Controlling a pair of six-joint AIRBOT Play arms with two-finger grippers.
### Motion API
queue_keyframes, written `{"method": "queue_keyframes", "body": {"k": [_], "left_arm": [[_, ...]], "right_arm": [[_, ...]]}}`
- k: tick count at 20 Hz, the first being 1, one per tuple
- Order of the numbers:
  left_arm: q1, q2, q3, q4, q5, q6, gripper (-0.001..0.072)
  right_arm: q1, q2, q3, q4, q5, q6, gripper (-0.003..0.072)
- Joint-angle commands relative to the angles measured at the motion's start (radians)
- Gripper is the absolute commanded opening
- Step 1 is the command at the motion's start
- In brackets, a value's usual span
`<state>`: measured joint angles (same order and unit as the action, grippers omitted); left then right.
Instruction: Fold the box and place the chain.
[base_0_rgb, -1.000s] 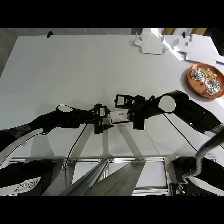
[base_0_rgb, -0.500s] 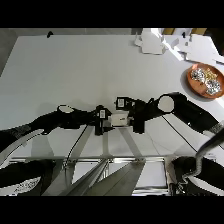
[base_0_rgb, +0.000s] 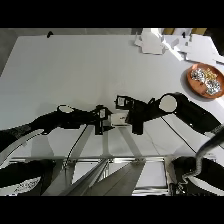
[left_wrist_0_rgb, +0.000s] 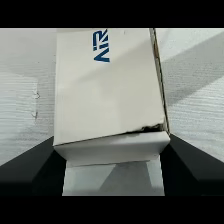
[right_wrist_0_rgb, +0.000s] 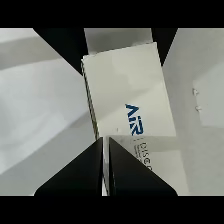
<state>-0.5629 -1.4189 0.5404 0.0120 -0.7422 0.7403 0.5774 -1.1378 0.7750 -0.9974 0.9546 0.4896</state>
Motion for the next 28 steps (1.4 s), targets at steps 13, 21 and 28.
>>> {"method": "queue_keyframes", "body": {"k": [13, 21, 28], "left_arm": [[0.000, 0.000, 0.000, 0.000, 0.001, 0.000, 0.0029], [0.000, 0.000, 0.000, 0.000, 0.000, 0.000, 0.0029], [0.000, 0.000, 0.000, 0.000, 0.001, 0.000, 0.0029]], "right_arm": [[0.001, -0.105, -0.011, 0.003, 0.006, 0.008, 0.0018], [-0.057, 0.030, 0.034, -0.040, 0.019, 0.121, 0.0021], [-0.372, 0.126, 0.048, -0.463, 0.186, 0.643, 0.0031]]}}
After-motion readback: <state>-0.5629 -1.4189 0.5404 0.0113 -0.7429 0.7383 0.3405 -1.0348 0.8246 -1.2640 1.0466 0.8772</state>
